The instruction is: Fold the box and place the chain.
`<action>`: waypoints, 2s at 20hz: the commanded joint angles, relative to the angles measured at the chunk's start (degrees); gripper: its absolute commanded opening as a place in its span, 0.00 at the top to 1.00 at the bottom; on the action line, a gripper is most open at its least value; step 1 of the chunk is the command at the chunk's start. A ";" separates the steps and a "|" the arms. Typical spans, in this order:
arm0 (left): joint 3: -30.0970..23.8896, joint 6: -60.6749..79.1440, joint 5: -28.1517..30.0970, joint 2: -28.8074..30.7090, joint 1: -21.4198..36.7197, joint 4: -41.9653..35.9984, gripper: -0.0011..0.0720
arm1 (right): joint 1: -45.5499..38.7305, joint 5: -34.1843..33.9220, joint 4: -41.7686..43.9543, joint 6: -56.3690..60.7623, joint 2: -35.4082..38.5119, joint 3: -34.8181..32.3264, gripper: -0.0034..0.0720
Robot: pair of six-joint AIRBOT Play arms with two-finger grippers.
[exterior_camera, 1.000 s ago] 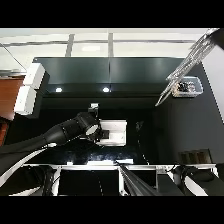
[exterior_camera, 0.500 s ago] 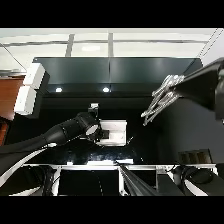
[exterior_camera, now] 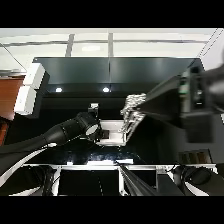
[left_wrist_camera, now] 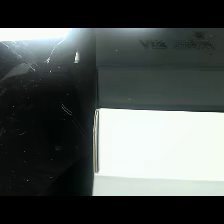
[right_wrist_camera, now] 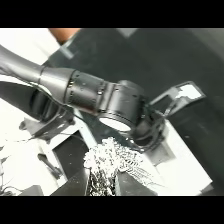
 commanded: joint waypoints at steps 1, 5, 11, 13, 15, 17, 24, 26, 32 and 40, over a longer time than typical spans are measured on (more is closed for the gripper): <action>-0.02 0.00 -0.04 -0.02 -0.04 -0.09 0.95 | 4.09 -0.94 -1.86 -0.02 -4.50 -0.02 0.93; -0.02 0.00 -0.28 -0.02 -0.04 -0.24 0.95 | 5.73 1.18 -8.09 0.20 -6.84 -0.76 0.93; -0.02 0.22 -1.33 -0.02 -0.04 -0.20 0.95 | 5.73 -1.38 -10.08 0.37 -6.84 -13.22 0.93; -0.02 0.22 -1.33 -0.02 -0.04 -0.20 0.95 | 5.73 -6.97 -6.86 0.15 -6.84 -18.53 0.93; -0.02 0.22 -1.31 -0.02 -0.04 -0.20 0.95 | 5.73 -11.54 -4.68 0.02 -6.86 -23.23 0.93; -0.02 0.22 -1.31 -0.02 -0.04 -0.20 0.95 | 5.73 -14.67 -3.56 -0.02 -6.91 -26.58 0.93; -0.02 0.22 -1.27 -0.02 -0.04 -0.17 0.95 | 5.73 -17.81 -3.45 -0.02 -6.99 -28.61 0.84; -0.02 0.22 -1.29 -0.02 -0.04 -0.17 0.95 | 5.46 -16.13 -3.87 0.07 -6.97 -28.59 0.33; -0.02 0.20 -1.29 -0.02 -0.04 -0.20 0.95 | -3.93 -4.83 -13.94 0.00 -1.42 -28.61 0.27; 0.22 0.20 -1.40 0.00 -0.04 -0.02 0.95 | -12.07 -9.86 -25.53 0.63 1.97 -40.92 0.02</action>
